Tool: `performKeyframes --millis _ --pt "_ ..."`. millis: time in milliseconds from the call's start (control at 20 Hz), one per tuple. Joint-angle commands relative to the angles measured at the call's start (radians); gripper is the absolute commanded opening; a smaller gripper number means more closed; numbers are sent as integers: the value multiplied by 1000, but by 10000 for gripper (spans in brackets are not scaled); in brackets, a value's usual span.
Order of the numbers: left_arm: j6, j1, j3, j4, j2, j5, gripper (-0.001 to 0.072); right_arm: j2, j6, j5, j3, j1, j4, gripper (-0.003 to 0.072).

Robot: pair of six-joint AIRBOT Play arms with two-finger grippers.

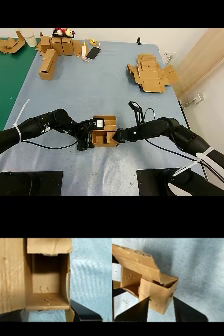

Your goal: Fold the box.

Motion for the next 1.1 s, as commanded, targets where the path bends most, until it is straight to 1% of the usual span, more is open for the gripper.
performKeyframes --millis 0,150,300,500,600,750,850,950,1000,1050 --pt "0 0 0 0 -1 0 424 -42 227 -18 63 98 -217 449" --pt "0 0 0 0 -1 0 424 -93 412 -90 137 196 -399 449" --pt "0 0 0 0 -1 0 424 -172 546 -140 214 277 -498 449" --pt "0 0 0 0 -1 0 424 -305 697 -268 352 363 -611 449" --pt "0 0 0 0 -1 0 424 -361 738 -331 418 391 -634 449" --pt "0 0 0 0 -1 0 424 -434 791 -421 486 417 -640 449" --pt "0 0 0 0 -1 0 424 -472 839 -484 506 432 -653 449" --pt "0 0 0 0 -1 0 424 -489 867 -509 506 435 -656 449" --pt "0 0 0 0 -1 0 424 -491 874 -510 506 435 -657 428" --pt "0 0 0 0 -1 0 424 -491 874 -510 506 435 -663 370"
